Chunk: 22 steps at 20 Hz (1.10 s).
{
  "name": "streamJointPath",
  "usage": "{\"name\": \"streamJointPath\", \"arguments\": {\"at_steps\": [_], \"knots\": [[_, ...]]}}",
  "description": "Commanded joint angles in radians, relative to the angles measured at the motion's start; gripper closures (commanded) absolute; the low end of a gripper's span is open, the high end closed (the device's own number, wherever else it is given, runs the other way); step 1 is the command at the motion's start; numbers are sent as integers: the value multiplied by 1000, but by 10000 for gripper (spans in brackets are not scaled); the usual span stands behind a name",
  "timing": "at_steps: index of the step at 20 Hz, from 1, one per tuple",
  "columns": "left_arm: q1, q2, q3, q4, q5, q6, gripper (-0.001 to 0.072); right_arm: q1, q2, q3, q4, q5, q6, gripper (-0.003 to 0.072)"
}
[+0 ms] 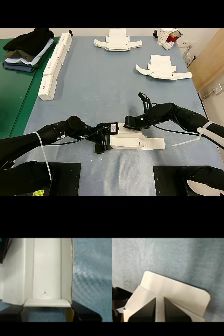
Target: Fold the box.
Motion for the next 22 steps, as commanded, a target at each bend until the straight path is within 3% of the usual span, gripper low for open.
{"name": "streamJointPath", "arguments": {"at_steps": [1,8,14,16,17,22], "knots": [[0,0,1,0,0,0,244,0,7,10,-4,-24,-24,516],[0,0,1,0,0,0,244,0,177,145,-97,-301,-244,514],[0,0,1,0,0,0,244,0,360,102,-218,-552,-460,506],[0,0,1,0,0,0,244,0,403,49,-260,-594,-520,253],[0,0,1,0,0,0,244,0,420,19,-293,-602,-549,214],[0,0,1,0,0,0,244,0,441,-71,-515,-528,-659,206]]}}
